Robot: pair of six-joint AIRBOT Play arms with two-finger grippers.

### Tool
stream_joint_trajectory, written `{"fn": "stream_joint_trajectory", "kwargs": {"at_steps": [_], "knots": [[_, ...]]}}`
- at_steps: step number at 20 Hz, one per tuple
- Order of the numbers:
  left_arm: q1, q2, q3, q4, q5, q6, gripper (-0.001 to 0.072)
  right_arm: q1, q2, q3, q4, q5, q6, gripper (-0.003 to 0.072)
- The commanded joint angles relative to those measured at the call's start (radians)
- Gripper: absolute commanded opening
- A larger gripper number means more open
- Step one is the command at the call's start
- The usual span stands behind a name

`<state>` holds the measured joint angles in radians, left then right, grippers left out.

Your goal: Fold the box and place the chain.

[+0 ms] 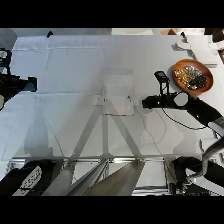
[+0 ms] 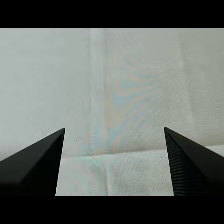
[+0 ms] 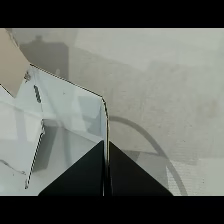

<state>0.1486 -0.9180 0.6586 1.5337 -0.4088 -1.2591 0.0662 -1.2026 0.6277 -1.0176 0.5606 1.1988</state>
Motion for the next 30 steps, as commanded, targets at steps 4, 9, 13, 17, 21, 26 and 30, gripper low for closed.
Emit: {"fn": "stream_joint_trajectory", "kwargs": {"at_steps": [4, 9, 13, 17, 21, 26, 30], "knots": [[-0.001, 0.001, 0.0, 0.0, 0.0, 0.0, 0.0699, 0.001, 0.0, 0.0, -0.031, -0.014, 0.018, 0.0011], [-0.001, 0.001, 0.0, 0.0, 0.0, 0.0, 0.0699, 0.001, 0.0, 0.0, -0.029, -0.023, 0.016, 0.0012], [-0.001, 0.001, 0.0, 0.0, 0.0, 0.0, 0.0699, 0.001, 0.0, 0.0, -0.029, -0.023, 0.016, 0.0012], [-0.001, 0.001, 0.0, 0.0, 0.0, 0.0, 0.0699, 0.001, 0.0, 0.0, -0.029, -0.023, 0.017, 0.0012], [-0.001, 0.0, 0.0, -0.001, 0.001, -0.001, 0.0699, 0.001, 0.0, 0.0, -0.029, -0.023, 0.017, 0.0012], [-0.001, 0.0, 0.0, -0.156, -0.004, -0.002, 0.0699, 0.001, 0.0, 0.0, -0.029, -0.023, 0.017, 0.0012], [-0.001, -0.002, 0.0, -0.173, -0.013, -0.002, 0.0699, 0.001, 0.0, 0.0, -0.029, -0.023, 0.016, 0.0012]]}}
